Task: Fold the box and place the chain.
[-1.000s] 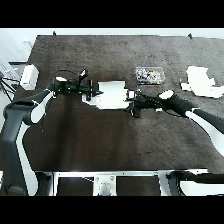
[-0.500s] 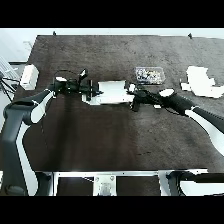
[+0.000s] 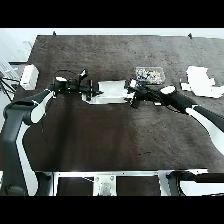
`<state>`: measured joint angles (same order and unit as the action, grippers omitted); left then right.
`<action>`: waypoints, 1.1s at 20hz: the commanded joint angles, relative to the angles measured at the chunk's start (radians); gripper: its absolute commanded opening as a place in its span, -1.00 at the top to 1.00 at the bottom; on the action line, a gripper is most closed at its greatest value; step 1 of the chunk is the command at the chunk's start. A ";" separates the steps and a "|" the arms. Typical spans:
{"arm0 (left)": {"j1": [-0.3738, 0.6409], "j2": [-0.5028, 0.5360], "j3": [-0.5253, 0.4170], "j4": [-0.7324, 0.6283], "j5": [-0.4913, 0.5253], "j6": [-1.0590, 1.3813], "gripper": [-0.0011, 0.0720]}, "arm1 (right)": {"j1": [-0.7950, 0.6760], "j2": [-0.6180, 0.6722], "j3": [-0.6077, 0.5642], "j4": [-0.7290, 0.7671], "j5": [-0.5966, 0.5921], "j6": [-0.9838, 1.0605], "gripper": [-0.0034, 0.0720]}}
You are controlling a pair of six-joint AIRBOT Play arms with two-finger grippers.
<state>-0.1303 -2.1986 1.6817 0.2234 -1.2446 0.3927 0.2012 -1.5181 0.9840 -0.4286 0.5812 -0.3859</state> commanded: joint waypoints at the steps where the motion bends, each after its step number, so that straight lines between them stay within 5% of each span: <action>1: 0.000 0.000 0.000 0.000 0.000 0.000 0.91 | -0.026 -0.031 0.043 0.003 0.086 -0.014 -0.54; 22: 0.000 0.000 0.000 0.000 0.000 0.000 0.91 | -0.108 -0.240 0.267 -0.002 0.349 -0.008 -0.54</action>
<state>-0.1303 -2.1986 1.6817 0.2237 -1.2446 0.3931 0.0971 -1.7210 1.2190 -0.4309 0.8833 -0.4038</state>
